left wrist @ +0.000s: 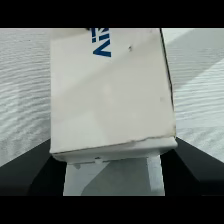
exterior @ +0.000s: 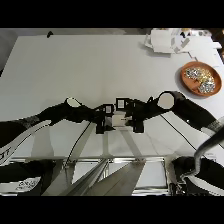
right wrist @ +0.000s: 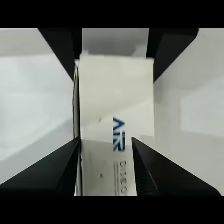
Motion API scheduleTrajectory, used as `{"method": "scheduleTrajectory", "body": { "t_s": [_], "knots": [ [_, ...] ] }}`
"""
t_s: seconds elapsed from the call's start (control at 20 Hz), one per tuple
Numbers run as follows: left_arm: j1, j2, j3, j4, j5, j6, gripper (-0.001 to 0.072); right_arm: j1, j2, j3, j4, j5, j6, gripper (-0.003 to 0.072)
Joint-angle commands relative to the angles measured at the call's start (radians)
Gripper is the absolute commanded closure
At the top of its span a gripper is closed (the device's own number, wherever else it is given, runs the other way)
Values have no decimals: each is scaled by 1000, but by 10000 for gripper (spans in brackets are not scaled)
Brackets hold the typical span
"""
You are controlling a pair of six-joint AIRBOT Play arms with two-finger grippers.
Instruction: Fold the box and place the chain.
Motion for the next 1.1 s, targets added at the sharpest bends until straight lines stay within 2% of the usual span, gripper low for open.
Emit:
{"method": "scheduleTrajectory", "body": {
  "t_s": [0.0, 0.1, 0.15, 0.25, 0.3, 0.75, 1.05],
  "knots": [
    [0, 1, 0, -3, 7, -1, 636, 1, 26, -2, 49, 5, -7, 296],
    [0, 1, 1, -3, 7, -1, 636, 1, 27, -2, 55, 12, -7, 297],
    [0, 1, 0, -3, 7, -1, 636, 1, 27, -2, 63, 16, -7, 339],
    [0, 1, 0, -3, 7, -1, 636, 1, 27, -2, 71, 25, -8, 625],
    [0, 1, 0, -3, 7, -1, 636, 1, 26, -2, 70, 23, -7, 668],
    [0, 1, 0, -3, 7, -1, 636, 1, -45, -3, 24, 55, 1, 669],
    [0, 1, 1, -3, 7, -1, 636, 1, -67, -47, 18, 20, 1, 669]
  ]
}}
